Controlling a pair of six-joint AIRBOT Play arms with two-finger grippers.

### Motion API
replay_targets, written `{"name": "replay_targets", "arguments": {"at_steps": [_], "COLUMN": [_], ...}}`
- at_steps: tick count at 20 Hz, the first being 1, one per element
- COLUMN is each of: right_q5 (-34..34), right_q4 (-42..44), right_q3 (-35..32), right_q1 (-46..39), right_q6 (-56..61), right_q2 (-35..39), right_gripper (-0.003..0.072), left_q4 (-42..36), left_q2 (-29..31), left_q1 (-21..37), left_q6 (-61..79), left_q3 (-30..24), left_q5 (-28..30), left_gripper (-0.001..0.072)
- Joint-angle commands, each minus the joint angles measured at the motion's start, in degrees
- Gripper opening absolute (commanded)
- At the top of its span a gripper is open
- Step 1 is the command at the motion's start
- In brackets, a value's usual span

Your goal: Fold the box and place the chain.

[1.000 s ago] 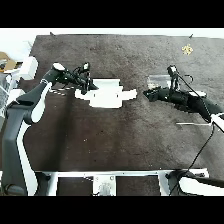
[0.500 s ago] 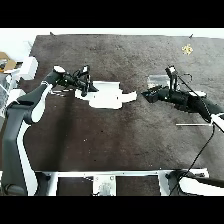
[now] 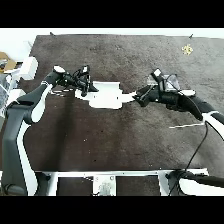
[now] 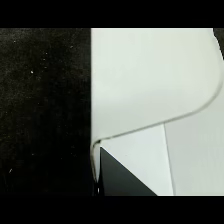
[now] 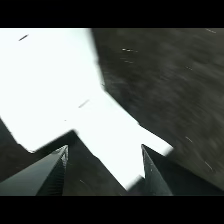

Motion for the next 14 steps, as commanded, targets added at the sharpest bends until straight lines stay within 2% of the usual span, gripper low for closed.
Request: {"name": "replay_targets", "arguments": {"at_steps": [1,2,6,10,14], "right_q5": [2.3,2.9,3.5,-1.7,-3.5], "right_q4": [-6.0,-6.8,-7.7,-15.7,-16.6], "right_q3": [4.6,5.8,7.1,7.1,7.9], "right_q1": [5.5,6.8,10.4,14.0,15.1], "right_q6": [-2.2,-5.4,-13.9,-13.5,-12.7], "right_q2": [-4.6,-6.0,-8.9,-9.4,-10.7], "right_gripper": [0.0611,0.0691,0.0689,0.0681,0.068], "left_q4": [0.1,0.1,0.1,0.1,0.1], "left_q2": [0.0,0.0,0.0,0.0,0.0], "left_q1": [0.0,0.0,0.0,0.0,0.0], "left_q6": [0.0,0.0,0.0,0.0,0.0], "left_q3": [0.0,0.0,0.0,0.0,0.0], "left_q5": [0.0,0.1,0.0,0.1,0.1], "left_gripper": [0.0013,0.0013,0.0013,0.0013,0.0013]}}
